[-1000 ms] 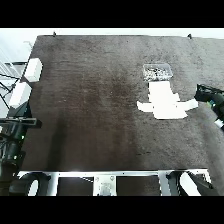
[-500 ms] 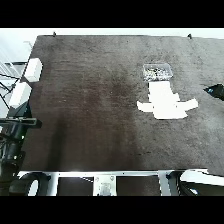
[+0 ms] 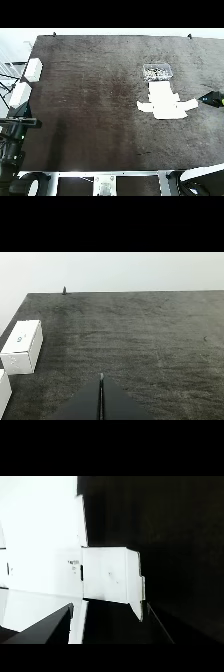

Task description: Fold the box and place the chain.

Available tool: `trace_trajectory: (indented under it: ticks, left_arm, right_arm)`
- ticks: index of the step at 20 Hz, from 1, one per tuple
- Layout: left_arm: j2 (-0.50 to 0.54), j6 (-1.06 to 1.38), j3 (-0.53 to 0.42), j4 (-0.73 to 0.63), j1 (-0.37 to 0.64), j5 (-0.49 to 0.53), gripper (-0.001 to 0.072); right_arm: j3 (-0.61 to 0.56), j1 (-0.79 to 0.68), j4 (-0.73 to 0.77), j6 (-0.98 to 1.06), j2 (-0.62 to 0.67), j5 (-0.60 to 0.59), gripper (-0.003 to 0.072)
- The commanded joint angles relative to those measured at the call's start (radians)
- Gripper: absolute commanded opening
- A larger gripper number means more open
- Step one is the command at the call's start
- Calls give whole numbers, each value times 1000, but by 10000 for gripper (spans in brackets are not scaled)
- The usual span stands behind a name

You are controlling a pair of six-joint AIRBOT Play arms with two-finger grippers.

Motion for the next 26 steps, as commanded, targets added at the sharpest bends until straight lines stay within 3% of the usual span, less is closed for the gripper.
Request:
trace_trajectory:
  ticks: [1,7,10,12,13,14,19,26]
  left_arm:
    - [0,0,0,0,0,0,20]
    - [0,0,0,0,0,0,20]
    - [0,0,0,0,0,0,20]
    - [0,0,0,0,0,0,20]
    - [0,0,0,0,0,0,20]
    - [0,0,0,0,0,0,20]
    - [0,0,0,0,0,0,20]
    - [0,0,0,0,0,0,20]
  right_arm:
    - [23,0,26,-8,-93,55,550]
    - [23,43,53,-46,-167,64,548]
    - [23,82,53,-58,-195,64,495]
    - [23,101,53,-61,-207,60,361]
    - [23,106,53,-60,-211,53,223]
    - [23,106,55,-60,-211,52,37]
    - [-34,108,150,-56,-182,135,14]
    - [-490,267,463,-136,82,-97,14]
